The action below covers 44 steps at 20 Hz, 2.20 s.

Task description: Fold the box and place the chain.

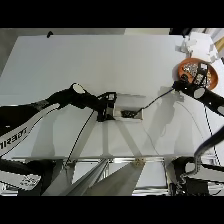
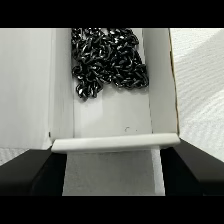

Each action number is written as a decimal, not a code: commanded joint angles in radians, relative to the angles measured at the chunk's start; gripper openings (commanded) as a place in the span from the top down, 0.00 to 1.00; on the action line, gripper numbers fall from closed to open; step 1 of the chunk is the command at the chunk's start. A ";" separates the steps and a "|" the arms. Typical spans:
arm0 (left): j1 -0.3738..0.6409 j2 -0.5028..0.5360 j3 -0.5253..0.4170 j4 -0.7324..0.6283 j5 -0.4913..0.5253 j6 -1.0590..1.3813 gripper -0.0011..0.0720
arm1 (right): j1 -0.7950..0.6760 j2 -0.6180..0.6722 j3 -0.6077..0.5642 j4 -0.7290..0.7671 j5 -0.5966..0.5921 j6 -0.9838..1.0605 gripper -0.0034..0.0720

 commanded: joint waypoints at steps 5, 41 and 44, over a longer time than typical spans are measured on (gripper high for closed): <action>0.000 0.000 0.000 0.000 0.000 0.000 0.64 | 0.002 -0.035 0.000 0.089 -0.104 0.002 0.66; 0.001 0.000 0.000 0.000 0.000 0.000 0.64 | 0.115 0.616 0.000 -0.005 0.697 -0.249 0.94; 0.001 0.000 0.000 0.000 0.000 0.000 0.64 | 0.167 0.687 0.000 -0.004 0.757 -0.251 0.94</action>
